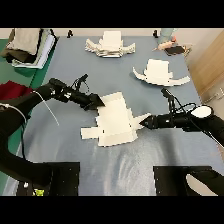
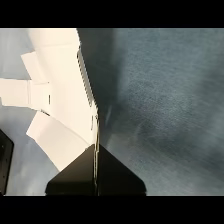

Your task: Fold the box.

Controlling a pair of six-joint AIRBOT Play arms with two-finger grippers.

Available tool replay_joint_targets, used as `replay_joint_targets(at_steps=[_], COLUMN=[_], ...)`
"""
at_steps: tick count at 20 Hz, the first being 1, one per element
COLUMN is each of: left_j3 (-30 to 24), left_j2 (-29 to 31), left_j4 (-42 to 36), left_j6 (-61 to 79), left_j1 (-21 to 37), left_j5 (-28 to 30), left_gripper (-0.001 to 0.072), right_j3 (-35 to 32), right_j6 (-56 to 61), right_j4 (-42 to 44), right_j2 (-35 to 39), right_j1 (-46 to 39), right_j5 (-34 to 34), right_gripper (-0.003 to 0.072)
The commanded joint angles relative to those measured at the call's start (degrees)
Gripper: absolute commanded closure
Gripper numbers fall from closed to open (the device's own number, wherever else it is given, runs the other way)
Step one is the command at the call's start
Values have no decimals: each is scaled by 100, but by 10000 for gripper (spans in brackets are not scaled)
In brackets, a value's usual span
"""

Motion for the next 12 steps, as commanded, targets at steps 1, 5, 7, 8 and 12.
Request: replay_joint_targets(at_steps=[1,5,7,8,12], left_j3=[365,459,457,457,459], left_j2=[-442,-452,-452,-450,-450], left_j4=[-260,-55,232,321,387], left_j6=[649,1036,1029,1027,1054], left_j1=[-105,-376,-407,-407,-404], left_j5=[-459,-833,-1049,-1121,-1132], left_gripper=[253,254,254,256,422], right_j3=[-2,-2,-2,-2,-2], right_j6=[2,2,2,2,2], right_j4=[109,111,111,111,111], right_j2=[4,4,4,4,4], right_j1=[4,4,4,4,4], right_j5=[81,87,96,96,101], right_gripper=[686,686,686,686,686])
